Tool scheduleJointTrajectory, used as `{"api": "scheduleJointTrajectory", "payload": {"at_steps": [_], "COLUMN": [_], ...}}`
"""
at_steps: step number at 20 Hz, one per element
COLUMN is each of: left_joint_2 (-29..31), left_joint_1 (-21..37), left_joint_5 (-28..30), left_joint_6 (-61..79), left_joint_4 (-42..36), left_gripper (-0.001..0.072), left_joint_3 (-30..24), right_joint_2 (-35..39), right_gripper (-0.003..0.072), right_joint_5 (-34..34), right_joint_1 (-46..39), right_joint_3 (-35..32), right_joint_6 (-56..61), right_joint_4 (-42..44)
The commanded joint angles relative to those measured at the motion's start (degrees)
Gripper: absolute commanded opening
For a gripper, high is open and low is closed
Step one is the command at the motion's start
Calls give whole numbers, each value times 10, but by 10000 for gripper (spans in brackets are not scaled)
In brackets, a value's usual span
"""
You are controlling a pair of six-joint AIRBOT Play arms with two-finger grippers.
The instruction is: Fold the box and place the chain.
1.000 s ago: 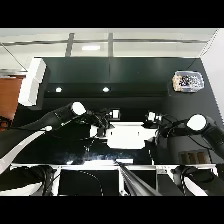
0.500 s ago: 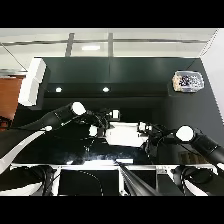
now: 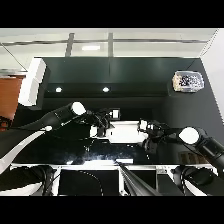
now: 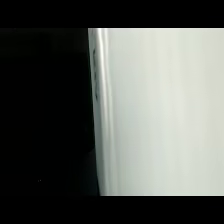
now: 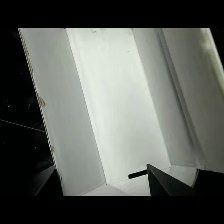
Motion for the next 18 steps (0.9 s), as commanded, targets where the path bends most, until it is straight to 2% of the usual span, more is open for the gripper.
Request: {"api": "scheduleJointTrajectory", "payload": {"at_steps": [1,6,10,13,18], "left_joint_2": [0,0,0,0,0], "left_joint_1": [0,0,0,0,0], "left_joint_5": [0,0,0,0,0], "left_joint_6": [0,0,0,0,0], "left_joint_4": [0,0,0,0,0], "left_gripper": [25,25,25,25,25], "left_joint_3": [0,0,0,0,0], "right_joint_2": [11,11,10,8,-15], "right_gripper": [633,633,633,633,633], "right_joint_5": [-7,-18,-14,-13,-15], "right_joint_1": [1,-2,-38,-66,-69], "right_joint_3": [18,23,23,23,23], "right_joint_6": [-2,-33,-77,-87,-134], "right_joint_4": [-61,-56,0,10,64]}}
